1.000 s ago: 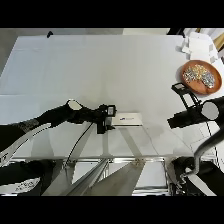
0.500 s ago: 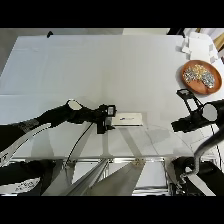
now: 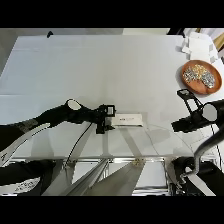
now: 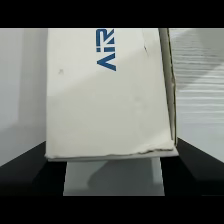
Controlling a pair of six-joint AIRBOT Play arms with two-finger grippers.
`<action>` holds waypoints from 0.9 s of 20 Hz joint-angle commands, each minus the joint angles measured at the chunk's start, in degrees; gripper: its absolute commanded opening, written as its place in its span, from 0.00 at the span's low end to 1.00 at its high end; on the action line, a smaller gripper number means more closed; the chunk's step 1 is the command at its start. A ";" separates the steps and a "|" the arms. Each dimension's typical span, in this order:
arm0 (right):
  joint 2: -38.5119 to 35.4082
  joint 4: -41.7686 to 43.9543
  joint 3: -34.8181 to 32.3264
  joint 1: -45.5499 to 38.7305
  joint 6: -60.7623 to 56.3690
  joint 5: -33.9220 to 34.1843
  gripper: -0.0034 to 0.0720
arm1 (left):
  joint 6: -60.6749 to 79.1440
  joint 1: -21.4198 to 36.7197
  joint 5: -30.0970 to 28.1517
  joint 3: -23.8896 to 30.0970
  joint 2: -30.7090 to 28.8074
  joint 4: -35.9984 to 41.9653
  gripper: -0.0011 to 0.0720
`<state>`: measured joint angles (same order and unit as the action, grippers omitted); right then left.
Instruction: Fold the box and place the chain.
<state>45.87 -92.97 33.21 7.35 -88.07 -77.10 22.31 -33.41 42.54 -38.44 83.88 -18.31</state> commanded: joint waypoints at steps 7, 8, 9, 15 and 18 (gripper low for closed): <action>-0.02 0.00 -0.02 -0.04 0.02 -0.04 0.06 | -34.53 24.26 -0.04 -0.04 -17.11 -16.50 0.01; -0.02 0.00 -0.02 -0.04 0.02 -0.04 0.06 | -38.01 28.35 0.24 -0.04 -19.26 -18.32 0.01; -0.02 0.00 -0.02 -0.04 0.02 -0.04 0.06 | -41.79 32.74 1.03 -0.02 -21.46 -20.76 0.01; -0.02 0.00 -0.02 -0.04 0.02 -0.04 0.06 | -60.65 50.53 4.42 -0.02 -25.14 -41.29 0.01; -0.02 0.00 -0.02 -0.04 0.02 -0.04 0.06 | -64.98 51.71 5.92 0.00 -25.03 -48.15 0.02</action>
